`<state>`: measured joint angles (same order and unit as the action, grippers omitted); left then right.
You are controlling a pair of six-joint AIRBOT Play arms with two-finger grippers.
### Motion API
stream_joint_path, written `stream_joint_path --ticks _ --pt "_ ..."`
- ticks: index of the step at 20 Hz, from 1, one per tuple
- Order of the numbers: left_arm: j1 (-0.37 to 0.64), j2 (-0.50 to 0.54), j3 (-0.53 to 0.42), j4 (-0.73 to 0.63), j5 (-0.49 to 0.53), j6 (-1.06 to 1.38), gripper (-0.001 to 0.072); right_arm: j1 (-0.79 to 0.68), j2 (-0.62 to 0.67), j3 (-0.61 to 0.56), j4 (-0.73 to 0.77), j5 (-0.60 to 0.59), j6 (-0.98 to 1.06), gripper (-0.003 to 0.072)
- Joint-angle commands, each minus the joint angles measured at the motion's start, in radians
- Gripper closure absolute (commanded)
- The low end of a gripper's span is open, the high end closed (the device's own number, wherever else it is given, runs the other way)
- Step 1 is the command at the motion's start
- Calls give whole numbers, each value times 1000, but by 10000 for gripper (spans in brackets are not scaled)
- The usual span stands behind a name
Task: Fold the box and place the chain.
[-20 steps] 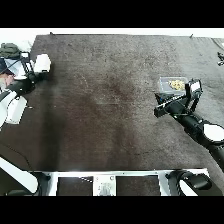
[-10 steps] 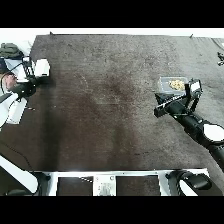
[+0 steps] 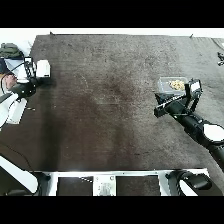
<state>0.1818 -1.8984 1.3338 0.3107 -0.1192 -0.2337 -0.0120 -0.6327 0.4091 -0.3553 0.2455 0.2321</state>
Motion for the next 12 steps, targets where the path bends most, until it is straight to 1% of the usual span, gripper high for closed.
stream_joint_path --ticks 1,4,8,10,11,12 --pt "1 16 2 1 -3 -1 39 0 1 0 0 0 0 698" --pt "1 55 4 1 8 6 39 0 1 0 0 0 0 698" --pt "1 170 4 1 -5 6 39 0 1 0 0 -1 0 698" --pt "1 252 4 1 -45 6 40 0 1 0 0 -19 0 698" --pt "1 298 4 1 -86 6 40 0 1 0 0 -29 0 698" --pt "1 352 4 1 -160 5 46 0 1 0 1 -44 0 698"
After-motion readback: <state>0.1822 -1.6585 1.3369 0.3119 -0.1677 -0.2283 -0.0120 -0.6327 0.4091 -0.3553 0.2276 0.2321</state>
